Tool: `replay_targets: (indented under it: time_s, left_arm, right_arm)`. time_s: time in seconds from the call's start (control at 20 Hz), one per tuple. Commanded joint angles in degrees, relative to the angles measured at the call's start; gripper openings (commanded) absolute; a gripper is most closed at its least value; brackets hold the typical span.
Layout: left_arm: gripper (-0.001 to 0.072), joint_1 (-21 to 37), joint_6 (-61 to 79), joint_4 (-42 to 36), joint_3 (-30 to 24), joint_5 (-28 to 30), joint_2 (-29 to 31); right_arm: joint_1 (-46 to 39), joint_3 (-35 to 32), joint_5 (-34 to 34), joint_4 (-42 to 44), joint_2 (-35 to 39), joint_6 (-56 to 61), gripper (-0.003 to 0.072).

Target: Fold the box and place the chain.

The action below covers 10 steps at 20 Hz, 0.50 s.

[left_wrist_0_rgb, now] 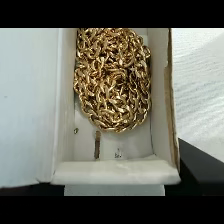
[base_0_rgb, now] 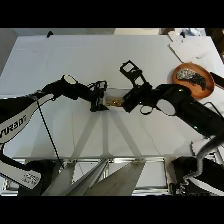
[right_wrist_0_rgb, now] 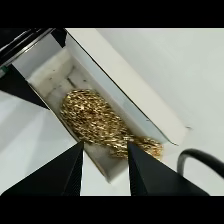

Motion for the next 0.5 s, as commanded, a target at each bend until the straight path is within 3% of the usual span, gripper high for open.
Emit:
replay_targets:
  time_s: [0.0,0.2,0.25,0.3,0.45]
  left_arm:
    - [0.0276,0.0,0.0,0.0,0.0,0.0,0.0]
    - [0.0276,0.0,0.0,0.0,0.0,0.0,0.0]
    - [0.0276,0.0,0.0,0.0,0.0,0.0,0.0]
    - [0.0276,0.0,0.0,0.0,0.0,0.0,0.0]
    - [0.0276,0.0,0.0,0.0,0.0,0.0,0.0]
  right_arm:
    - [-2.4,-3.3,1.3,-3.3,8.4,-9.8,0.0294]
    - [-13.0,-11.3,-3.5,-2.0,11.4,-17.2,0.0299]
    - [-15.6,-12.4,-3.7,0.5,10.6,-22.9,0.0315]
    - [-17.8,-12.6,-3.0,4.0,9.2,-28.2,0.0392]
    - [-21.9,-12.6,-2.4,18.2,2.4,-47.5,0.0413]
